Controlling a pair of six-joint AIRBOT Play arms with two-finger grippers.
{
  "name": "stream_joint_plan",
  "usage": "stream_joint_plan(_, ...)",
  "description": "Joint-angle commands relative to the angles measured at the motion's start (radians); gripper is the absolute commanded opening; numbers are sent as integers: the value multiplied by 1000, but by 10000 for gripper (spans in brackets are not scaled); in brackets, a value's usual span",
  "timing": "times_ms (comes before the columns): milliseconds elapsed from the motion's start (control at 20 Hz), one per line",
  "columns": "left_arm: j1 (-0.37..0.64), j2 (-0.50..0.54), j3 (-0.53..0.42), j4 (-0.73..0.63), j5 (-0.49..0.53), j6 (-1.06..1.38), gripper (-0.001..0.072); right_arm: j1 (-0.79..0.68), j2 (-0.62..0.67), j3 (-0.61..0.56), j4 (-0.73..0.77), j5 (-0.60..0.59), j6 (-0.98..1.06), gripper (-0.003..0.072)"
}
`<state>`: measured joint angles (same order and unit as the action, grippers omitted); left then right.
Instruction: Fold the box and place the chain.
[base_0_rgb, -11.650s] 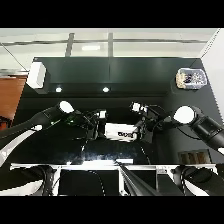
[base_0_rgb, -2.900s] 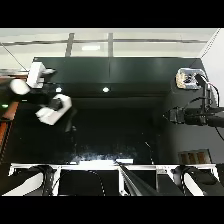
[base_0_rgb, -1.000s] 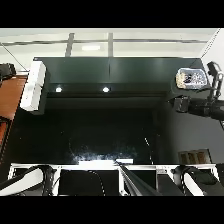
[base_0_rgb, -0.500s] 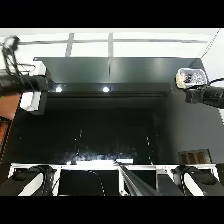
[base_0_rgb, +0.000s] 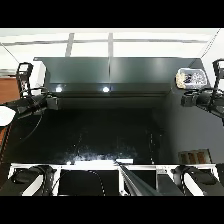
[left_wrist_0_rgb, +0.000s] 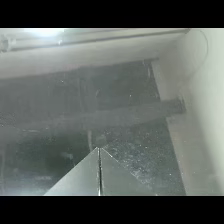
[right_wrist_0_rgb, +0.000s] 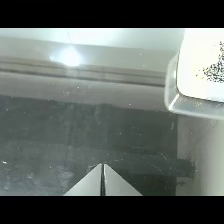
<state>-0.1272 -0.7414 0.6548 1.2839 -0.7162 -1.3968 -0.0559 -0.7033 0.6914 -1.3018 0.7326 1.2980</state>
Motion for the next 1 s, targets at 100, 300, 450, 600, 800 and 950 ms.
stream_joint_plan(100,-9,47,-23,10,-16,-2,24,0,0,-10,-4,-23,0,14)
stream_joint_plan(300,-9,45,-23,10,-18,-2,24,0,0,-10,-4,-23,0,15)
stream_joint_plan(450,-9,45,-23,10,-18,-2,24,0,0,-10,-5,-23,0,14)
stream_joint_plan(600,-9,45,-23,10,-18,-2,24,0,0,-10,-5,-23,0,14)
stream_joint_plan(800,-9,45,-23,10,-18,-2,24,0,0,-10,-5,-23,0,14)
stream_joint_plan(950,-9,45,-23,10,-18,-2,24,0,0,-10,-5,-23,0,14)
